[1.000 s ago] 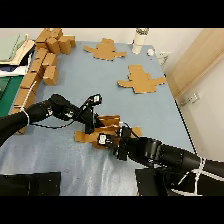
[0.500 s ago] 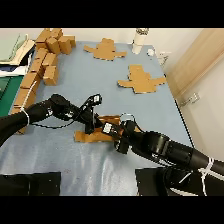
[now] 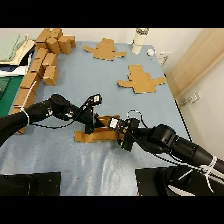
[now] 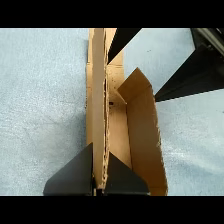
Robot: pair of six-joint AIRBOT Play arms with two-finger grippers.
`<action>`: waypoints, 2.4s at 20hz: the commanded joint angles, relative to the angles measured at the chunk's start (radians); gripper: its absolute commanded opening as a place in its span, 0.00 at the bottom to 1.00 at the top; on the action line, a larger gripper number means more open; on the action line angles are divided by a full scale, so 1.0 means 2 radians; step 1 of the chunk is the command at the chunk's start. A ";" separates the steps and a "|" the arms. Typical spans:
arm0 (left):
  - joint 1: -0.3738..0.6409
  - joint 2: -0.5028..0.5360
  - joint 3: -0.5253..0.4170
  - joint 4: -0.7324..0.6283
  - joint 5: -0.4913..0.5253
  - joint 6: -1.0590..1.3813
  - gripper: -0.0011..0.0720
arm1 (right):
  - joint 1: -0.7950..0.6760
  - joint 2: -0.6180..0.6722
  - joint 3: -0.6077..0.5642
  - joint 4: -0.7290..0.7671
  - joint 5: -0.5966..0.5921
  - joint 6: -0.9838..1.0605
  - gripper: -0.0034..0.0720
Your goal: Fold the box.
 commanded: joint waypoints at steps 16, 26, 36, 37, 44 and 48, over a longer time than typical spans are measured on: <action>0.000 0.000 0.000 0.000 0.000 0.000 0.03 | -0.168 -0.118 0.022 0.370 -0.026 -0.479 1.00; 0.000 0.000 0.000 0.000 0.000 0.000 0.03 | -0.169 -0.160 0.042 0.334 -0.046 -0.414 0.99; 0.000 0.000 0.000 0.000 0.000 0.000 0.03 | -0.169 -0.158 0.043 0.337 -0.039 -0.525 0.99; 0.000 0.000 0.000 0.000 0.000 0.000 0.03 | -0.169 -0.158 0.043 0.337 -0.036 -0.525 0.99; 0.000 0.000 0.000 0.000 0.000 0.000 0.03 | -0.183 -0.167 0.053 0.335 -0.043 -0.525 0.99; 0.000 0.000 0.000 0.000 0.000 0.000 0.03 | -0.183 -0.167 0.052 0.341 -0.045 -0.525 0.99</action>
